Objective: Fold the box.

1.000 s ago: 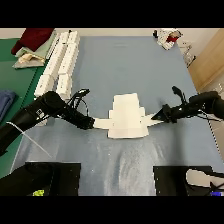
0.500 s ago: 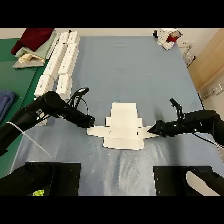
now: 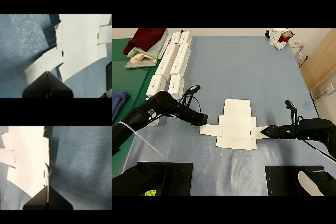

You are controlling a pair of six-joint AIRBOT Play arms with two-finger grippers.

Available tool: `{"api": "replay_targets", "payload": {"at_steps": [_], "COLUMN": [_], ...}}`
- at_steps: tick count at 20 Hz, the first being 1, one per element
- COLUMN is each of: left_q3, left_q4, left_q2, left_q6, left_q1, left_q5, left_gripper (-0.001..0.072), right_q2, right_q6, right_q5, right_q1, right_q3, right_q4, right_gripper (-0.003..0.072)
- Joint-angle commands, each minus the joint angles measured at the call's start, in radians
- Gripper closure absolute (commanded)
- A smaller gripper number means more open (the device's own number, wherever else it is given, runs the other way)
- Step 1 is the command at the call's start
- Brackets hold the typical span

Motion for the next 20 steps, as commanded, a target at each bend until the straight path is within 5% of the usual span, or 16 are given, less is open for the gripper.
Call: {"api": "replay_targets", "payload": {"at_steps": [1,9,16,18,20], "left_q3": [0.002,0.002,0.002,0.002,0.002], "left_q4": [-0.024,-0.06,-0.233,-0.235,-0.237], "left_q2": [-0.001,-0.001,-0.026,-0.058,-0.097], "left_q6": [0.001,-0.001,0.15,0.161,0.175], "left_q1": [0.0,0.034,0.264,0.285,0.287], "left_q5": [0.042,0.037,-0.102,-0.128,-0.148], "left_gripper": [0.07,0.0698,0.0694,0.0344,0.0343], "right_q2": [0.058,-0.005,-0.076,-0.076,-0.076], "right_q6": [-0.023,-0.019,-0.051,-0.07,-0.068], "right_q5": [0.029,0.043,0.19,0.196,0.21], "right_q1": [0.001,0.011,0.317,0.365,0.385], "right_q3": [-0.052,-0.052,-0.052,-0.052,-0.052], "right_q4": [0.007,0.049,0.1,0.096,0.099], "right_gripper": [0.0684,0.0684,0.0686,0.0686,0.0685]}}
